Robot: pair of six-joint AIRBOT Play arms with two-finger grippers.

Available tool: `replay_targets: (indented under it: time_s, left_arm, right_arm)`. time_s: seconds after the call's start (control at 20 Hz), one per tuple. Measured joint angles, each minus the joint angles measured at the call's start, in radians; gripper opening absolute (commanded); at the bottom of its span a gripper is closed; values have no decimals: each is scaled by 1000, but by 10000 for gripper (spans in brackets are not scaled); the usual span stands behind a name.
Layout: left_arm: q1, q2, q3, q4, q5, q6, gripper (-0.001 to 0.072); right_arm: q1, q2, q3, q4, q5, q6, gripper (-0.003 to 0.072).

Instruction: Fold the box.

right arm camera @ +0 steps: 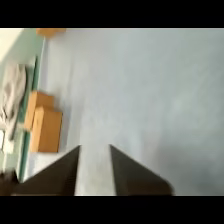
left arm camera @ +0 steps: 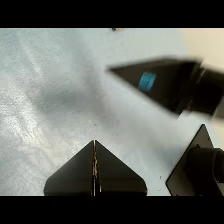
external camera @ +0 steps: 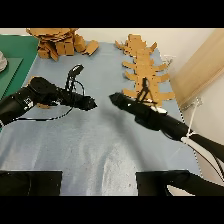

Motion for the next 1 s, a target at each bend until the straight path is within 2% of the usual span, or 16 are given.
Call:
replay_targets:
  time_s: [0.05, 0.1, 0.15, 0.35, 0.45, 0.55, 0.6, 0.65, 0.8, 1.0]
  left_arm:
    - [0, 0, 0, 0, 0, 0, 16]
    - [0, 0, 0, 0, 0, 0, 16]
    - [0, 0, 0, 0, 0, 0, 16]
    - [-5, 0, 0, -11, 32, 0, 17]
    - [-7, 0, 0, -18, 55, 1, 16]
    - [-9, 0, 0, -29, 71, 1, 16]
    - [-10, 0, 0, -33, 77, 1, 16]
    - [-10, 0, 0, -35, 82, 1, 16]
    - [-10, 0, 0, -42, 95, 2, 16]
    - [-10, 0, 0, -46, 103, 1, 16]
  right_arm:
    - [-95, -3, 15, -49, 55, 52, 386]
    - [-195, -10, 36, -121, 114, 114, 442]
    - [-310, -24, 68, -231, 182, 192, 453]
    - [-747, -129, 262, -760, 403, 477, 454]
    - [-930, -214, 379, -906, 469, 547, 455]
    - [-1069, -322, 502, -979, 536, 583, 463]
    - [-1116, -378, 558, -991, 568, 584, 513]
    - [-1154, -435, 611, -999, 608, 580, 513]
    - [-1203, -574, 728, -963, 693, 515, 513]
    - [-1199, -706, 839, -921, 757, 440, 512]
